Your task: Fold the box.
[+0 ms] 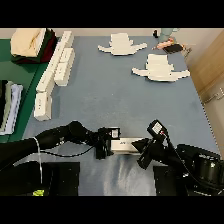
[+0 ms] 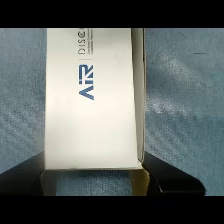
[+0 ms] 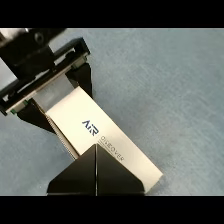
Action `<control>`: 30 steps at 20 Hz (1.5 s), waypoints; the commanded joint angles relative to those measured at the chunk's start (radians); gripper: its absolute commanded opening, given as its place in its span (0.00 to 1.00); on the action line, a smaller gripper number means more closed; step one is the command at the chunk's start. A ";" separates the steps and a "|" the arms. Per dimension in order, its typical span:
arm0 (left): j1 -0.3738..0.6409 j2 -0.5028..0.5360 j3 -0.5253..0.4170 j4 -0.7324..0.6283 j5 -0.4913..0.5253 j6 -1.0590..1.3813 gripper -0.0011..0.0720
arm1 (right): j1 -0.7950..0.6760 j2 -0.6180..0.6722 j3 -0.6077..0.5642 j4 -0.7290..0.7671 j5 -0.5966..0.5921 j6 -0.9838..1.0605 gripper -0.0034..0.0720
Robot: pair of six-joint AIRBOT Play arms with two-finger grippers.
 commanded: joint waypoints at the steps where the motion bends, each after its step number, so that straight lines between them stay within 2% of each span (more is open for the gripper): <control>1: 0.000 0.001 0.000 0.001 0.000 0.001 0.73 | -0.001 0.004 0.051 -0.037 0.012 0.089 0.05; 6: 0.001 0.001 0.000 0.001 0.000 0.001 0.73 | -0.090 0.004 0.137 -0.039 0.166 0.263 0.05; 9: 0.001 0.001 0.000 0.001 0.000 0.001 0.73 | -0.178 -0.008 0.179 -0.031 0.196 0.342 0.05; 13: 0.001 0.001 0.000 0.001 0.000 0.001 0.73 | -0.308 -0.123 0.235 0.039 0.244 0.380 0.05; 20: 0.001 0.001 0.000 0.001 0.000 0.001 0.73 | -0.493 -0.382 0.385 0.122 0.333 0.228 0.05; 24: 0.001 0.001 0.000 0.001 0.000 0.001 0.73 | -0.586 -0.463 0.460 0.127 0.376 0.121 0.05; 30: 0.001 0.001 0.000 0.001 0.000 0.001 0.73 | -0.742 -0.550 0.509 0.146 0.426 0.002 0.05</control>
